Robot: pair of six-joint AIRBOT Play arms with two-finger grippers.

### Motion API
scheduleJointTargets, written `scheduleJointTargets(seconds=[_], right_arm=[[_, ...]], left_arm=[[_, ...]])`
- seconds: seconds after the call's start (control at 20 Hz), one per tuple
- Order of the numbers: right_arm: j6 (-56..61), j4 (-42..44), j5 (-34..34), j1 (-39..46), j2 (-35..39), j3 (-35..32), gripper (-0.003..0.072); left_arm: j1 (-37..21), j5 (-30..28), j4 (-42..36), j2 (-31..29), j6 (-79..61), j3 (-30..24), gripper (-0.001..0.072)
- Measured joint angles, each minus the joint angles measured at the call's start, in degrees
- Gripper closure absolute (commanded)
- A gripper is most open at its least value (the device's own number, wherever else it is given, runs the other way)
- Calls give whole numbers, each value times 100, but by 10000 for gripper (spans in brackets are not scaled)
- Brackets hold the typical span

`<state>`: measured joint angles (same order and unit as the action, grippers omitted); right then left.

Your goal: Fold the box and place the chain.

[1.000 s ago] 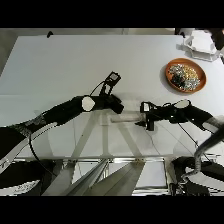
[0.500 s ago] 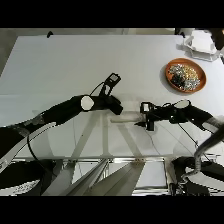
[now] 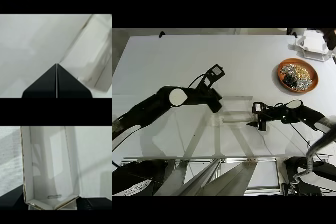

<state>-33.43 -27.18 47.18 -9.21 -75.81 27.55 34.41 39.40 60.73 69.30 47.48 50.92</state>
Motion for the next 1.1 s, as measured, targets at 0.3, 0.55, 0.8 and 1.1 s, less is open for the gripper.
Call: scheduleJointTargets(seconds=[0.3, 0.55, 0.8, 1.1], right_arm=[[0, 2, -2, 0, 2, 0, 206], [0, 4, -2, 0, 2, 0, 206], [0, 4, -4, 0, 2, 0, 206], [0, 4, -4, 0, 0, 0, 206]], left_arm=[[-195, 1558, 107, -59, -1921, -2, 470], [-216, 1867, -249, 459, -3150, -2, 455], [-315, 1637, -398, 1029, -3788, -11, 455], [-448, 1390, -450, 1355, -3960, -11, 456]])
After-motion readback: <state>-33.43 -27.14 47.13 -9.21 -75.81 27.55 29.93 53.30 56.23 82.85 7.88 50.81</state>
